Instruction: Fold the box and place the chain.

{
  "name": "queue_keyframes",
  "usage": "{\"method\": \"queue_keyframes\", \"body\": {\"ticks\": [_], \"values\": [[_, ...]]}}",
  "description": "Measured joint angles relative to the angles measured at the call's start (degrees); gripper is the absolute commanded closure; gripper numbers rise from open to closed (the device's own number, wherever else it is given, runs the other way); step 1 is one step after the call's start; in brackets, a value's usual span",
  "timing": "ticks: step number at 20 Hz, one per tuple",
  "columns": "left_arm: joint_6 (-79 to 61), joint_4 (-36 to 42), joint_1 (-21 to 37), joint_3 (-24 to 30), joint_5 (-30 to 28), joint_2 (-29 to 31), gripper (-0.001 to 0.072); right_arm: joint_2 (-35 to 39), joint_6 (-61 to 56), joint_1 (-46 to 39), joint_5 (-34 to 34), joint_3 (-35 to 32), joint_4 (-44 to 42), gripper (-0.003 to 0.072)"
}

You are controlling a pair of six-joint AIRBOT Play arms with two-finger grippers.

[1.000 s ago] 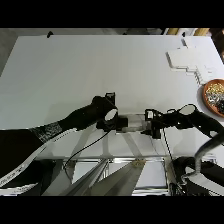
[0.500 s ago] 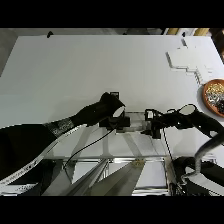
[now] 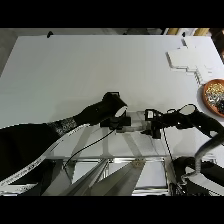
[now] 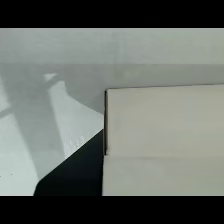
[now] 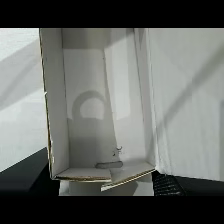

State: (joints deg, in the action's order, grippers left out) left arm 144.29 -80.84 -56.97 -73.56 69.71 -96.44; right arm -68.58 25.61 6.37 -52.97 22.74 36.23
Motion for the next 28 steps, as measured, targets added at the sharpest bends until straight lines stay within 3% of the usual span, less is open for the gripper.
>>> {"method": "queue_keyframes", "body": {"ticks": [4,6,14,20,21,22,25,28], "values": [[0.9,-0.2,-0.2,0.0,0.1,0.0,0.0694,0.0,0.0,0.0,0.0,0.0,0.0,0.0286],[0.9,-0.2,-0.2,0.0,0.2,0.0,0.0567,0.0,0.0,0.0,0.0,0.0,0.0,0.0286],[1.2,-0.2,0.4,0.0,1.1,1.0,0.0551,0.0,0.0,0.0,0.0,0.0,0.0,0.0286],[1.2,0.3,0.3,0.0,2.3,0.6,0.0558,0.0,0.0,0.0,0.0,0.0,0.0,0.0286],[1.2,0.5,0.3,0.1,2.3,0.4,0.0580,0.0,0.0,0.0,0.0,0.0,0.0,0.0286],[1.2,0.7,0.2,0.1,2.2,0.2,0.0646,0.0,0.0,0.0,0.0,0.0,0.0,0.0286],[1.2,0.9,0.1,0.2,1.7,0.0,0.0705,0.0,0.0,0.0,0.0,0.0,0.0,0.0286],[1.3,0.8,0.0,0.2,1.7,-0.1,0.0707,0.0,0.0,0.0,0.0,0.0,0.0,0.0286]]}}
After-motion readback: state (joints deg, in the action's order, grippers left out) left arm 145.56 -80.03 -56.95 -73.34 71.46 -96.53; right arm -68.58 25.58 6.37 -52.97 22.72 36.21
